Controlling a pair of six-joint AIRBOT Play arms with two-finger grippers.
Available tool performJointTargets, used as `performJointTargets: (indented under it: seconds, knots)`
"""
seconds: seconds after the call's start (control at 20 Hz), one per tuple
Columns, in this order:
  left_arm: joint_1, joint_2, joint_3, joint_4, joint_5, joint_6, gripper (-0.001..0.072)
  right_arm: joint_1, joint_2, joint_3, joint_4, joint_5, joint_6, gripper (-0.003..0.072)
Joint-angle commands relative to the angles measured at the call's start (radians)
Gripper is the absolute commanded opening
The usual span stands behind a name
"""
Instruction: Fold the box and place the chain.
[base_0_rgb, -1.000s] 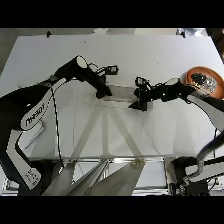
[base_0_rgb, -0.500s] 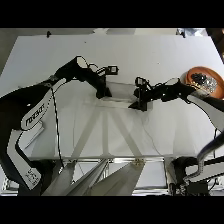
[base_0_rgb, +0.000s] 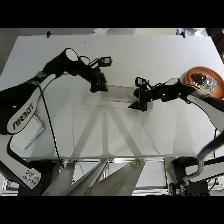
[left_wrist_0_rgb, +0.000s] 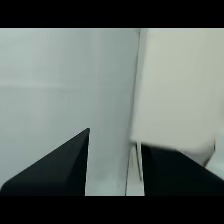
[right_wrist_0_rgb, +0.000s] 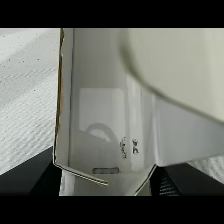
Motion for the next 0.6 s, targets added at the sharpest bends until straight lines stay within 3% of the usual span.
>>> performJointTargets:
  seconds: [0.0, 0.05, 0.1, 0.2, 0.35, 0.55]
  knots:
    - [0.053, 0.088, 0.000, 0.042, -0.021, 0.001, 0.0346, 0.000, 0.000, 0.000, 0.001, 0.000, 0.000, 0.0381]
    - [0.063, 0.112, 0.000, 0.045, -0.008, 0.001, 0.0295, 0.000, 0.000, 0.000, 0.001, 0.000, 0.000, 0.0381]
    - [0.066, 0.133, 0.000, 0.042, 0.019, 0.002, 0.0179, 0.000, 0.000, 0.000, 0.001, 0.000, 0.000, 0.0381]
    - [0.059, 0.169, 0.000, 0.032, 0.058, 0.002, 0.0014, 0.000, 0.000, 0.000, 0.000, 0.000, 0.000, 0.0381]
    - [0.039, 0.193, 0.000, -0.035, 0.024, 0.001, 0.0011, 0.000, 0.000, 0.000, 0.001, 0.000, 0.000, 0.0381]
    - [0.009, 0.193, 0.000, 0.145, -0.224, -0.067, 0.0008, 0.000, 0.000, 0.000, 0.000, 0.000, 0.000, 0.0381]
